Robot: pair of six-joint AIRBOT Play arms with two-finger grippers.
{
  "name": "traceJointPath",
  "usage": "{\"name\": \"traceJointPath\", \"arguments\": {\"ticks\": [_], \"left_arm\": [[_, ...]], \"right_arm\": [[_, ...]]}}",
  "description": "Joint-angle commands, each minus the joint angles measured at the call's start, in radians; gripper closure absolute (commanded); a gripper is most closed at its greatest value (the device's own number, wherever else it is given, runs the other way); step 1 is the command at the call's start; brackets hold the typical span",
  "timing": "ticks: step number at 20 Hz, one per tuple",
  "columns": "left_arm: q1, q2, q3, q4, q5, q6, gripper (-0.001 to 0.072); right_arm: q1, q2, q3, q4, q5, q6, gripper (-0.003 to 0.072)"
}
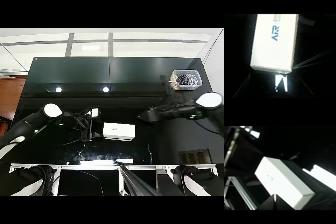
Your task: Fold the box and place the chain.
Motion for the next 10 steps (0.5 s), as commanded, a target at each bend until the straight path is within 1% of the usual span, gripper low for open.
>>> {"name": "traceJointPath", "arguments": {"ticks": [1,3,5,8,10], "left_arm": [[0.0,0.097,0.024,0.062,-0.031,-0.225,-0.0004],[-0.043,0.074,0.084,0.058,-0.032,-0.334,-0.0004],[-0.107,0.03,0.134,0.058,-0.003,-0.346,-0.0004],[-0.211,-0.077,0.205,0.058,0.042,-0.353,-0.0004],[-0.263,-0.14,0.231,0.058,0.079,-0.356,-0.0003]], "right_arm": [[-0.158,0.048,0.003,-0.053,0.03,0.0,0.0643],[-0.183,0.048,0.003,-0.07,-0.023,0.001,0.0644],[-0.186,0.048,0.003,-0.068,-0.059,0.006,0.0644],[-0.186,0.048,0.003,-0.066,-0.069,0.013,0.0643],[-0.186,0.048,0.002,-0.065,-0.069,0.013,0.0644]]}}
